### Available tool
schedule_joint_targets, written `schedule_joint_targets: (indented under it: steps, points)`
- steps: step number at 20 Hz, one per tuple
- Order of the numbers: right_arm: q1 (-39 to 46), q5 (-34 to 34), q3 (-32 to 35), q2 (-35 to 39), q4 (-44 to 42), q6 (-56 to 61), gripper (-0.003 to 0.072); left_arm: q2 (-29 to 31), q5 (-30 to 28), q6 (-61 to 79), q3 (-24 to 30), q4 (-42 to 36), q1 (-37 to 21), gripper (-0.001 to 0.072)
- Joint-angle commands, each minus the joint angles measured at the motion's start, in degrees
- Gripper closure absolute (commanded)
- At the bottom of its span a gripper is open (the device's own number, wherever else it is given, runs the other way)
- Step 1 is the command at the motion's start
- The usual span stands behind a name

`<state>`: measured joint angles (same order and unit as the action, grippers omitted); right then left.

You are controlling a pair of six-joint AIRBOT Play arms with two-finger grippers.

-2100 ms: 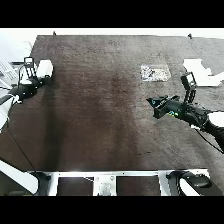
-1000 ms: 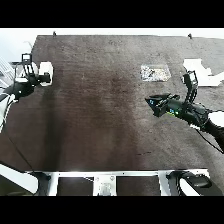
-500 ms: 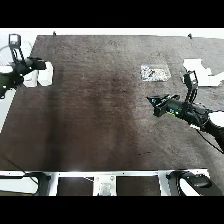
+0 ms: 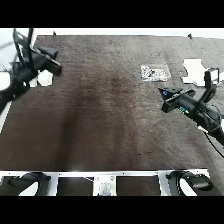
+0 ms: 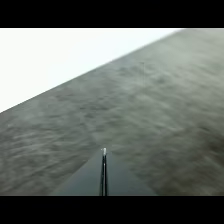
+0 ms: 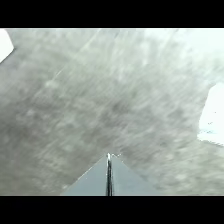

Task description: Fold the box and place the chain.

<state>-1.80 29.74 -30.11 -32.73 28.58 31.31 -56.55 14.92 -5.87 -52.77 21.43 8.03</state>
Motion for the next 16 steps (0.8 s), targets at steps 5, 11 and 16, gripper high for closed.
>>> schedule_joint_targets:
  steps: [5, 11, 16]
  points:
    - [0.04, -4.92, 14.69, 18.08, 3.63, -0.24, 0.0674, 11.58, 1.57, 15.56, 23.78, -15.89, 5.86, 0.0695]
    - [0.11, -4.87, 27.10, 29.09, 3.58, -0.22, 0.0672, 12.13, 11.80, 53.09, 37.99, -59.49, 5.86, 0.0693]
    - [0.11, -4.87, 28.98, 29.90, 3.58, -0.24, 0.0672, 12.13, 6.88, 53.92, 39.89, -59.74, 5.86, 0.0688]
